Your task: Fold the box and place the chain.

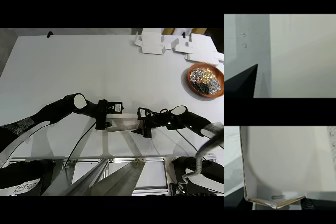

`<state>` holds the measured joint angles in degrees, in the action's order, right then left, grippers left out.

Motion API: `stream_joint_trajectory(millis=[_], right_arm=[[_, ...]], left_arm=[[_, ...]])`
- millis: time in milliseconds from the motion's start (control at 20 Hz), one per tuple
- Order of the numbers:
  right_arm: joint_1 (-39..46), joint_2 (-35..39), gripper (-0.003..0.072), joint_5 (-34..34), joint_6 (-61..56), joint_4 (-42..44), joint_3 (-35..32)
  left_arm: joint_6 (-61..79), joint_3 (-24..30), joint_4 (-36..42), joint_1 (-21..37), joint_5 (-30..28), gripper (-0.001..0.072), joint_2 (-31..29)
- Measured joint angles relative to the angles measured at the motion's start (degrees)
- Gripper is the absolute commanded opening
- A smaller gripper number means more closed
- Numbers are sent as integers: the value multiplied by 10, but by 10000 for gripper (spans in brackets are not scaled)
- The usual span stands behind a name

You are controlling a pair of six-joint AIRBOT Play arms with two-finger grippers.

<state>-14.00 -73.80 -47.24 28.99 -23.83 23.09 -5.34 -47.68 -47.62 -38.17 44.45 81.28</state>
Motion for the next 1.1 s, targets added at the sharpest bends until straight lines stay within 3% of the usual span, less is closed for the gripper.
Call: stream_joint_trajectory(millis=[100, 300, 750, 800, 850, 950, 1000, 1050, 1100], right_arm=[[0, 0, 308, 0, 0, 0, 0], [0, 0, 308, 0, 0, 1, 0], [0, 0, 308, 1, 0, 2, 0], [0, 0, 308, 1, 0, 2, 0], [0, 0, 308, 1, 0, 1, 0], [0, 0, 308, 1, 0, 1, 0], [0, 0, 308, 1, 0, 1, 0], [0, 0, 308, 1, 0, 1, 0], [0, 0, 308, 1, 0, 1, 0]], left_arm=[[0, 0, -2, 0, 2, 690, -7], [-27, 0, -37, 0, 20, 690, -35], [-196, 0, -193, 0, 136, 682, -153], [-215, 0, -201, 0, 142, 617, -174], [-232, 0, -206, 0, 147, 503, -194], [-260, 0, -214, 0, 159, 205, -235], [-270, 0, -215, 0, 168, 99, -253], [-277, 0, -212, -1, 176, 9, -268], [-281, 0, -205, -1, 184, 7, -281]])
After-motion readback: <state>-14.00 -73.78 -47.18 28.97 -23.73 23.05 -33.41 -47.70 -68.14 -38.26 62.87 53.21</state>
